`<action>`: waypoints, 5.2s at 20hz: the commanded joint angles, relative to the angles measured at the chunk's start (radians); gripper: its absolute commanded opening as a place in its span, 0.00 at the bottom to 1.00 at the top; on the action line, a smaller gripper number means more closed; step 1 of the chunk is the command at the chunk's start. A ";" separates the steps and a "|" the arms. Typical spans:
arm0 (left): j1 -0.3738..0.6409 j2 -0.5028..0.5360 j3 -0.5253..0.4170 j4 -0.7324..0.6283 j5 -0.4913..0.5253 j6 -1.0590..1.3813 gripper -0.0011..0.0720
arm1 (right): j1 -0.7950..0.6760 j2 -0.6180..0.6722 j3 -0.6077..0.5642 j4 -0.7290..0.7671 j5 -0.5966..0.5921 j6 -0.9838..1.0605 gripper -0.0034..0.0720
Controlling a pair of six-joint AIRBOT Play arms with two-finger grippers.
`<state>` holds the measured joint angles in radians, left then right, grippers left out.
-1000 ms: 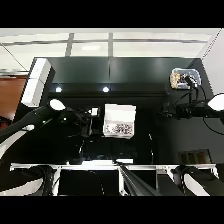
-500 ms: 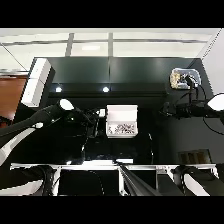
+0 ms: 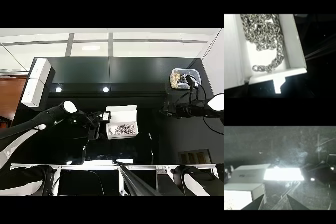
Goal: Fold the box and place the chain.
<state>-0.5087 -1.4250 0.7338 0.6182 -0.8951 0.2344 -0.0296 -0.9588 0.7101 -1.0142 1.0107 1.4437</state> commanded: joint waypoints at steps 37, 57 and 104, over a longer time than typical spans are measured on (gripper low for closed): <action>-0.021 0.000 0.004 -0.032 0.057 -0.056 0.40 | 0.326 -0.212 0.191 0.135 0.233 -0.893 0.97; -0.021 0.000 0.004 -0.031 0.055 -0.056 0.42 | 0.414 -0.251 0.180 0.097 0.180 -1.055 0.43; -0.021 0.000 0.004 -0.031 0.053 -0.056 0.42 | 0.248 -0.111 -0.032 0.512 0.348 -0.378 0.07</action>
<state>-0.5289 -1.4250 0.7372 0.5869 -0.8429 0.1776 0.2295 -1.0767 0.7635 -0.7261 1.4075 0.9867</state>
